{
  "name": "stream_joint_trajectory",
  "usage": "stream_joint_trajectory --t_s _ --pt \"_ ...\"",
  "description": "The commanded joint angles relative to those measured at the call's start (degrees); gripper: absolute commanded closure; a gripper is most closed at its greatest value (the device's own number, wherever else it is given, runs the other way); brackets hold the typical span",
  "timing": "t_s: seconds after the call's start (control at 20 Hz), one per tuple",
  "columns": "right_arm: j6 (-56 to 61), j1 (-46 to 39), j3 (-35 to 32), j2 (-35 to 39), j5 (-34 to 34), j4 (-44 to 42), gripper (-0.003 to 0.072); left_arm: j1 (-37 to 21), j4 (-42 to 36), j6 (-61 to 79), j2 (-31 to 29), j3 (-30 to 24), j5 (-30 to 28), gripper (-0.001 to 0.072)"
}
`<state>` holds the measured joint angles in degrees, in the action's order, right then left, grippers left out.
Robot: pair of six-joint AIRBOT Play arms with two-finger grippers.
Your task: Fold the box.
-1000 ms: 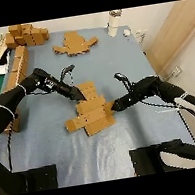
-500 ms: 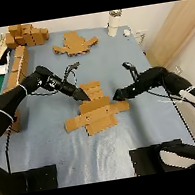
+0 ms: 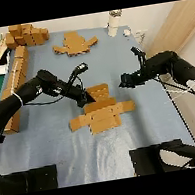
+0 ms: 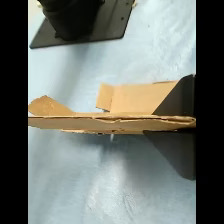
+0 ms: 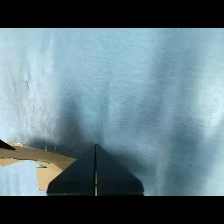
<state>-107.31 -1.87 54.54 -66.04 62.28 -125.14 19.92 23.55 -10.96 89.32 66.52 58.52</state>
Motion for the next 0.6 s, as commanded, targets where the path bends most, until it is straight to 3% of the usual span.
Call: stream_joint_trajectory --t_s 0.0,0.55 --pt "0.9 1.3 0.5 0.0 -2.4 -0.6 0.0682 1.5 0.3 5.0 -3.2 -5.7 -6.5 0.0701" --pt "0.9 2.2 0.5 -0.1 -4.6 -0.6 0.0681 6.3 5.0 2.6 -3.3 -6.7 -5.4 0.0700"
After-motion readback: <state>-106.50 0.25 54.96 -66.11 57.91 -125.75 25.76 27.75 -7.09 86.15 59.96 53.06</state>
